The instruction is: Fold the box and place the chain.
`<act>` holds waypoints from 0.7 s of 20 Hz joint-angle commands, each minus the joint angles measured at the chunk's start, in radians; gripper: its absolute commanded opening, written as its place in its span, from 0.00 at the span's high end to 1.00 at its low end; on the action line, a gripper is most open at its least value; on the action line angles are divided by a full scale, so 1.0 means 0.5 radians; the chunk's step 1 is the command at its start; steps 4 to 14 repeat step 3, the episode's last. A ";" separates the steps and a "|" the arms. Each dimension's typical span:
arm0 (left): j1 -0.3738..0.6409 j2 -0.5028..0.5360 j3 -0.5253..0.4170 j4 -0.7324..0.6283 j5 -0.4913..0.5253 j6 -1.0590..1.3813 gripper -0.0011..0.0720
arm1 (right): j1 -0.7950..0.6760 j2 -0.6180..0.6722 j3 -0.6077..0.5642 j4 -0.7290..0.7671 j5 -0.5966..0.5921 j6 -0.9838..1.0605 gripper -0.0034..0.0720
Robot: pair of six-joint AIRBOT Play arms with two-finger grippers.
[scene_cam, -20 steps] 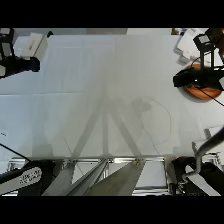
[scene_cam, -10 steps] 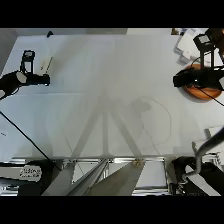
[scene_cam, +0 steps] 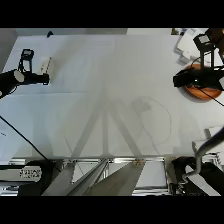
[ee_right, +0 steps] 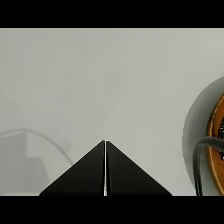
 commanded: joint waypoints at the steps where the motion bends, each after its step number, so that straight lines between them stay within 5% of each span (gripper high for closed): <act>1: 0.000 0.249 0.001 0.000 -0.074 0.000 0.03 | -0.002 0.002 0.002 0.000 0.001 0.000 0.94; 3: -0.001 0.425 0.001 -0.002 -0.160 -0.001 0.03 | -0.002 0.002 0.002 0.000 0.001 0.000 0.94; 14: -0.001 0.425 0.001 -0.002 -0.160 -0.001 0.03 | -0.002 0.002 0.002 0.000 0.001 0.000 0.94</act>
